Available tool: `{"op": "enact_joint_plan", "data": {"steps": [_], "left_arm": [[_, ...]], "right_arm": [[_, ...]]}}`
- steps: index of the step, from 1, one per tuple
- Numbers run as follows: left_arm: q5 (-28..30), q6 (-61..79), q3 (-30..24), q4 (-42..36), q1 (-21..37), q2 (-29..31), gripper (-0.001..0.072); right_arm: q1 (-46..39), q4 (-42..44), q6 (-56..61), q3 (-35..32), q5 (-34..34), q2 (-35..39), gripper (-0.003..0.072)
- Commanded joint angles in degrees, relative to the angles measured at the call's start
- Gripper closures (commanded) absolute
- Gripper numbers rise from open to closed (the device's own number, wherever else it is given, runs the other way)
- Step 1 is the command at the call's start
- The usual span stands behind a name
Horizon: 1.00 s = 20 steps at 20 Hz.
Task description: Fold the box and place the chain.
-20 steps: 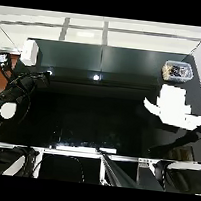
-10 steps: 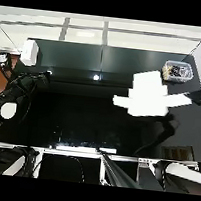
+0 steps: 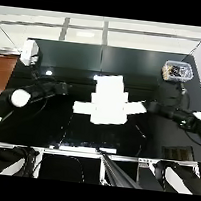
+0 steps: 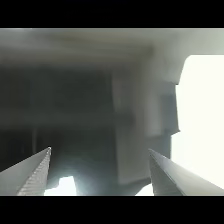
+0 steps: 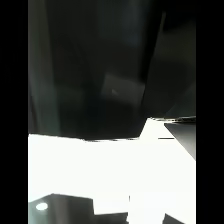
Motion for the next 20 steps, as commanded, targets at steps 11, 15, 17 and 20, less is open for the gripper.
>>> {"op": "enact_joint_plan", "data": {"steps": [11,15,17,20], "left_arm": [[-41.0,25.9,25.4,-34.1,3.7,-39.9,0.0017],[-56.1,28.7,35.7,-33.9,1.3,-49.5,0.0018],[-64.2,31.0,39.5,-33.0,1.2,-52.9,0.0091],[-69.5,31.0,44.2,-31.5,1.4,-56.6,0.027]], "right_arm": [[13.2,1.7,0.0,-2.8,-10.8,1.4,0.0674],[13.2,1.4,0.0,-2.8,-10.8,1.4,0.0674],[13.2,1.4,0.0,-2.8,-10.8,1.4,0.0674],[13.2,1.4,0.0,-2.8,-10.7,1.4,0.0673]]}}
